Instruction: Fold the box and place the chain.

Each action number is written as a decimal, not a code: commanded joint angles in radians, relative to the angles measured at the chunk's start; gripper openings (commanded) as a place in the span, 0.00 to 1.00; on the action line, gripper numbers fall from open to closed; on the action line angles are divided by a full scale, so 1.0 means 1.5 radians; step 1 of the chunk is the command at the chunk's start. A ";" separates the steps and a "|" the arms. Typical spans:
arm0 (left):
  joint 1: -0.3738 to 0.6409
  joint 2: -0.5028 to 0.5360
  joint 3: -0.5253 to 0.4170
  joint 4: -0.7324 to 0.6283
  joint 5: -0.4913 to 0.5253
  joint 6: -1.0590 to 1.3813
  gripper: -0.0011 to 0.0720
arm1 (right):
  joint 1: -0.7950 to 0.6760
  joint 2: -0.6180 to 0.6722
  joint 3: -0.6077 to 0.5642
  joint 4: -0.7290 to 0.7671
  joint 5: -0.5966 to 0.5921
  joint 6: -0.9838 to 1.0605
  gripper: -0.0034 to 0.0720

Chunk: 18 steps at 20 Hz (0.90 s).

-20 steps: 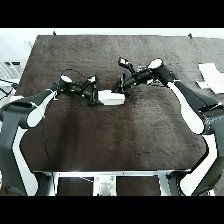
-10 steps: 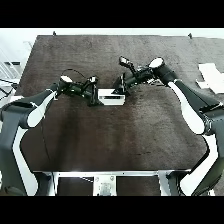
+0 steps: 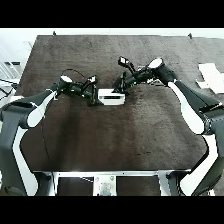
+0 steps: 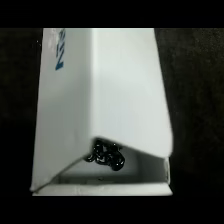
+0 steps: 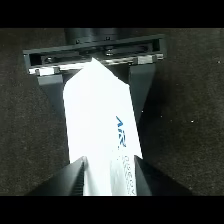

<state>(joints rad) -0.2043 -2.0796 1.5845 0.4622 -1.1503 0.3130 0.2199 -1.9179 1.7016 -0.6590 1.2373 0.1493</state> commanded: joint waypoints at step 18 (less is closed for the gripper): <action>0.001 0.001 0.000 0.001 -0.001 0.001 0.57 | 0.001 0.000 -0.035 -0.004 0.025 0.000 0.23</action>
<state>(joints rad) -0.2047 -2.0800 1.5841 0.4629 -1.1522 0.3145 0.2203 -1.9175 1.6577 -0.6628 1.2747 0.1471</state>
